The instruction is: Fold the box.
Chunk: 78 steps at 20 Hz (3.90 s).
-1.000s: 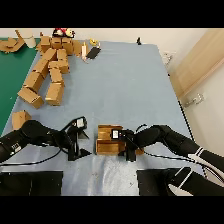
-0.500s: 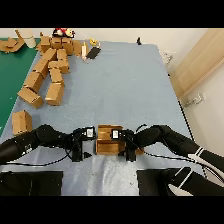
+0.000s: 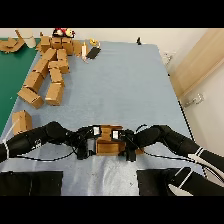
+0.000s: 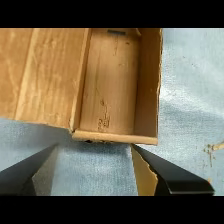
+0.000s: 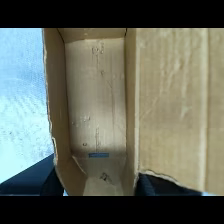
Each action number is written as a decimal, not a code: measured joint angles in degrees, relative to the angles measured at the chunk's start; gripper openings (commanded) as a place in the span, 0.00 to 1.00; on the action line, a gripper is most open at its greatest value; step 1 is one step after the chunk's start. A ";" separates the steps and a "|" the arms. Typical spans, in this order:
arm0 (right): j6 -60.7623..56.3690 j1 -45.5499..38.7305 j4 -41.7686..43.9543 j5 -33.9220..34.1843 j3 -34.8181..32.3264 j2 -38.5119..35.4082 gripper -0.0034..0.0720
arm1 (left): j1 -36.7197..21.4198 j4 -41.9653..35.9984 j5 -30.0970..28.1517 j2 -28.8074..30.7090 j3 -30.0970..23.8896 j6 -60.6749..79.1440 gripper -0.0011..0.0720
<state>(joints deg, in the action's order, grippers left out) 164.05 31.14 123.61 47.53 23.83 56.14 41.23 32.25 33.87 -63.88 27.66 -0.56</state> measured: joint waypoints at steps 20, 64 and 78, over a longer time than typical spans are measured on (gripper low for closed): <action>-0.07 0.00 0.02 -0.02 0.02 0.00 0.67 | 0.50 2.56 2.91 -0.98 1.42 -3.34 0.97; -0.07 0.00 0.02 -0.04 0.00 0.00 0.67 | 4.50 -0.52 0.15 -3.39 2.27 -2.89 0.89; -0.04 0.00 0.02 -0.02 0.00 0.00 0.67 | 4.48 -0.57 0.17 -3.52 2.29 -2.89 0.63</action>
<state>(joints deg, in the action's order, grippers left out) 164.00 31.14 123.63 47.51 23.83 56.14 45.71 31.68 34.04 -67.40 29.95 -3.44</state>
